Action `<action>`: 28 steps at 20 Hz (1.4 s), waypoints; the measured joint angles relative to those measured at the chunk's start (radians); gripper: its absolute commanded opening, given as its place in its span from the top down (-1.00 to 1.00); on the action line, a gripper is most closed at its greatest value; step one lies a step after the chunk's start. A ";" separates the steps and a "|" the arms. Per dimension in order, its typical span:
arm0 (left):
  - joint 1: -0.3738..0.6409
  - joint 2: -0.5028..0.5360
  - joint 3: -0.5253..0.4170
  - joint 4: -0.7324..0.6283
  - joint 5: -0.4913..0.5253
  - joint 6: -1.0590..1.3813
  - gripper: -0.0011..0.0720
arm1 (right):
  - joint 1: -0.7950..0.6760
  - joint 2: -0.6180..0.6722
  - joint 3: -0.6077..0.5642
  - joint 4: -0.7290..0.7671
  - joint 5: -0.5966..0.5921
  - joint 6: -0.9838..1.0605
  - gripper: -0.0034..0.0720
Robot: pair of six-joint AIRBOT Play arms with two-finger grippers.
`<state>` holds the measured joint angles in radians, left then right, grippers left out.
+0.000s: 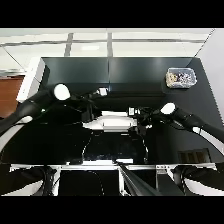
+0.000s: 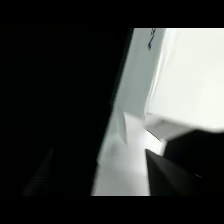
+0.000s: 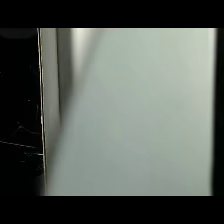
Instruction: Fold the box and place the chain.
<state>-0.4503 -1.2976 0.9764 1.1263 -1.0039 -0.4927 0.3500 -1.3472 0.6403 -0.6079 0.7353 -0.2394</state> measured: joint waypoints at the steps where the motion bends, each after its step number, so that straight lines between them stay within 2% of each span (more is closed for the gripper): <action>1: 0.023 0.019 -0.001 -0.018 -0.068 -0.055 0.64 | 0.000 0.000 0.000 0.000 0.000 0.000 0.28; 2: 0.041 0.032 -0.004 -0.049 -0.148 -0.099 0.91 | 0.000 0.000 0.000 -0.001 0.001 0.000 0.67; 4: 0.064 0.049 -0.027 -0.142 -0.294 -0.159 0.91 | 0.000 0.000 0.000 -0.002 0.005 -0.001 0.71; 5: 0.068 0.054 -0.050 -0.199 -0.334 -0.174 0.91 | 0.000 0.000 0.000 -0.003 0.006 -0.002 0.71; 7: 0.061 0.060 -0.109 -0.319 -0.334 -0.188 0.90 | 0.000 0.000 0.000 -0.004 0.008 -0.003 0.71; 8: 0.054 0.062 -0.137 -0.372 -0.300 -0.188 0.90 | 0.000 0.000 0.000 -0.005 0.009 -0.004 0.71; 12: 0.036 0.057 -0.201 -0.613 -0.036 -0.172 0.91 | -0.001 0.000 0.000 -0.006 0.011 -0.007 0.71; 15: 0.036 0.033 -0.216 -0.707 0.178 -0.150 0.90 | -0.001 0.000 0.000 -0.006 0.012 -0.007 0.71; 17: 0.049 -0.004 -0.220 -0.733 0.271 -0.147 0.90 | -0.001 0.000 0.000 -0.006 0.012 -0.007 0.71; 19: 0.060 -0.055 -0.222 -0.753 0.299 -0.146 0.90 | -0.001 0.000 0.000 -0.006 0.012 -0.007 0.71; 23: 0.068 -0.143 -0.223 -0.771 0.275 -0.143 0.91 | -0.001 0.000 0.000 -0.006 0.012 -0.006 0.71; 28: 0.102 -0.155 -0.202 -0.759 0.211 -0.139 0.91 | -0.001 0.000 0.000 -0.008 0.014 -0.010 0.71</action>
<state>-0.3481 -1.4528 0.7746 0.3676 -0.7933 -0.6319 0.3489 -1.3472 0.6403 -0.6155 0.7494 -0.2493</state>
